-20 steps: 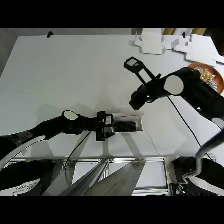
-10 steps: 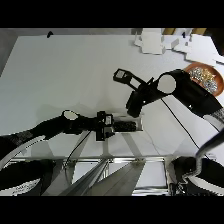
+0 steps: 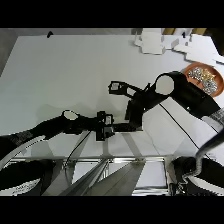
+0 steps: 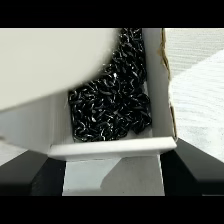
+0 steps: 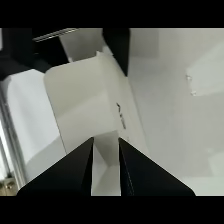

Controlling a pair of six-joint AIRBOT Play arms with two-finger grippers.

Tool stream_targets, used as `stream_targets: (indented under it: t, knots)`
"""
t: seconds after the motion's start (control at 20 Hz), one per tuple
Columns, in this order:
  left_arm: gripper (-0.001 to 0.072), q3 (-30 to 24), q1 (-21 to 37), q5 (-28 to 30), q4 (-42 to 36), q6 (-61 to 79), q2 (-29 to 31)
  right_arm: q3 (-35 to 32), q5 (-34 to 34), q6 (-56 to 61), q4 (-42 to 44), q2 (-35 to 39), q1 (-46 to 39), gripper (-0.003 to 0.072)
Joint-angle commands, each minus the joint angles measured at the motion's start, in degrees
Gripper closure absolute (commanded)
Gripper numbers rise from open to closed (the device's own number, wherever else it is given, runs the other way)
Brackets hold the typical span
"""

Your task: Fold the box and place the chain.

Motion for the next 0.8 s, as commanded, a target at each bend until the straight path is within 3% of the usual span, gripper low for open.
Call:
stream_targets:
  t: [0.0, 0.2, 0.45, 0.7, 0.75]
  knots:
    - [0.0434, 0.02, 0.04, 0.0, 0.0, 0.02, 0.0, -0.04, 0.94, -2.69, 0.98, -0.04, 1.95, 0.0529]
    - [0.0434, 0.02, 0.04, 0.0, 0.0, 0.02, 0.0, -0.81, -0.44, -4.42, 1.33, 0.0, 3.32, 0.05]
    - [0.0434, 0.02, 0.04, 0.0, 0.0, 0.02, 0.0, -6.58, -4.46, -6.91, -1.11, 2.51, 5.11, 0.0483]
    - [0.0434, 0.02, 0.04, 0.02, 0.0, 0.02, 0.0, -13.57, -14.64, -6.93, -1.95, 9.79, 5.86, 0.0479]
    - [0.0434, 0.02, 0.04, 0.0, 0.0, 0.02, 0.0, -14.64, -14.86, -6.93, -3.02, 10.51, 6.49, 0.0443]
